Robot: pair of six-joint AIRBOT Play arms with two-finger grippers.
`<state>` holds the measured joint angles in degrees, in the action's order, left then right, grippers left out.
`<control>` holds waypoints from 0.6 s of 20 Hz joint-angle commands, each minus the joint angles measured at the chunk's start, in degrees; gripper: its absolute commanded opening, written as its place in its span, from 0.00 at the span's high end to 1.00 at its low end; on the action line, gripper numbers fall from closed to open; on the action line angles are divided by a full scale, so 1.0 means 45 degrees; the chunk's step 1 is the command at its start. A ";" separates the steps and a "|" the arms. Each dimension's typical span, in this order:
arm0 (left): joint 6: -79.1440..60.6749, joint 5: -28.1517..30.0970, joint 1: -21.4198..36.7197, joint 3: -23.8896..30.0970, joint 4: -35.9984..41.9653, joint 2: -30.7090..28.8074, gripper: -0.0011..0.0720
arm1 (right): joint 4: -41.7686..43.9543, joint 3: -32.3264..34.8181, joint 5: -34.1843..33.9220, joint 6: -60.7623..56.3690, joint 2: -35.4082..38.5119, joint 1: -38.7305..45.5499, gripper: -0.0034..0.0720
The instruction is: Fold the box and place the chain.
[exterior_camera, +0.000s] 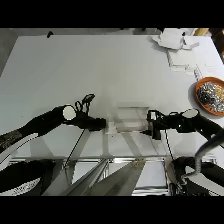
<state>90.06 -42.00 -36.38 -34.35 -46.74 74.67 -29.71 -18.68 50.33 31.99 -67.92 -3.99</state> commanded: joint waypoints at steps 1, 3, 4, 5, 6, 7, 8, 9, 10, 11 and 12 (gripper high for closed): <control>-0.0986 0.0039 -0.0097 0.0010 0.1253 0.0209 0.98 | 0.0000 0.0000 0.0010 0.0000 0.0010 0.0000 0.38; -0.1574 0.0053 -0.0126 0.0010 0.2035 -0.0160 0.98 | 0.0000 0.0000 0.0005 0.0000 0.0010 0.0000 0.38; -0.1690 0.0083 -0.0136 0.0010 0.2074 -0.0442 0.98 | 0.0000 0.0000 0.0005 0.0000 0.0010 0.0000 0.38; -0.1690 0.0117 -0.0136 0.0005 0.2098 -0.0763 0.98 | 0.0000 0.0000 0.0005 0.0000 0.0010 0.0000 0.38; -0.1700 0.0155 -0.0136 -0.0005 0.2157 -0.1015 0.98 | 0.0000 0.0000 0.0005 0.0000 0.0015 0.0005 0.38; -0.1715 0.0146 -0.0155 -0.0039 0.2200 -0.1195 0.98 | -0.0015 0.0000 0.0000 0.0000 0.0010 0.0000 0.38; -0.1729 0.0146 -0.0189 -0.0083 0.2263 -0.1263 0.97 | 0.0005 0.0000 0.0005 0.0000 0.0010 0.0000 0.38; -0.1729 0.0136 -0.0243 -0.0112 0.2390 -0.1263 0.96 | -0.0015 0.0000 0.0010 0.0000 0.0010 0.0000 0.38; -0.1739 0.0219 -0.0321 -0.0117 0.2506 -0.1263 0.87 | -0.0005 0.0000 0.0000 0.0000 0.0010 0.0005 0.38; -0.1739 0.0389 -0.0457 -0.0121 0.2599 -0.1263 0.77 | -0.0010 0.0000 -0.0024 0.0000 0.0010 0.0005 0.38; -0.1739 0.0539 -0.0597 -0.0121 0.2642 -0.1263 0.77 | -0.0005 0.0000 0.0000 0.0005 0.0010 0.0000 0.38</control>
<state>82.65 -40.97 -38.02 -34.74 -36.34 69.54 -29.74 -18.68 50.33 32.01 -67.92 -3.99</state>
